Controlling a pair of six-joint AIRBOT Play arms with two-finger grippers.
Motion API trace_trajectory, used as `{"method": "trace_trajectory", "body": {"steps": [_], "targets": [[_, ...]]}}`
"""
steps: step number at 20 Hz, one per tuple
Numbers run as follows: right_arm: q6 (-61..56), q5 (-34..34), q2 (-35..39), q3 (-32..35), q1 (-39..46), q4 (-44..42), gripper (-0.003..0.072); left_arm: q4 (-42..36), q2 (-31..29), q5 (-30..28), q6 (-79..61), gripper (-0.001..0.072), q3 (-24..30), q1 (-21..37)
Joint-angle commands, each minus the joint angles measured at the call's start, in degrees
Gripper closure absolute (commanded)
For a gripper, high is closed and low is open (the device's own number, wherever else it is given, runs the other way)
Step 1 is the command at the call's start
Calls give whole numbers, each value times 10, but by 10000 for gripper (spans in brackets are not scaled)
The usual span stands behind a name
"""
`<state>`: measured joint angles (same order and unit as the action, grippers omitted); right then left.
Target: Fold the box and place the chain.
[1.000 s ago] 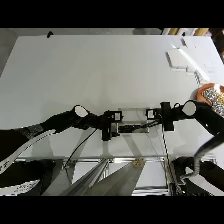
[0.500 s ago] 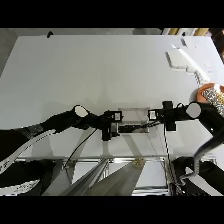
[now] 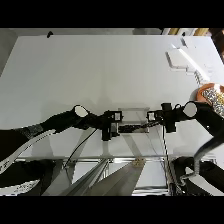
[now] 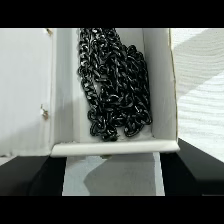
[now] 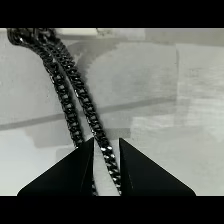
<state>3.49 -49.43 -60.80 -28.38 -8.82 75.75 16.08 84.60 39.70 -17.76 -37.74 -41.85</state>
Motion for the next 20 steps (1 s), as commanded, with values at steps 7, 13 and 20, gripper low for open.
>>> {"method": "trace_trajectory", "body": {"steps": [7, 13, 20], "targets": [[15, 0, -13, 3, 0, 19, 661, 0, 0, 0, 0, 542, 0, 0], [-9, -49, 83, 3, 0, 11, 674, 0, 0, 0, 0, 542, 0, 0], [-13, -126, 238, 3, -37, -207, 674, 0, 0, 0, 0, 542, 0, 0]]}}
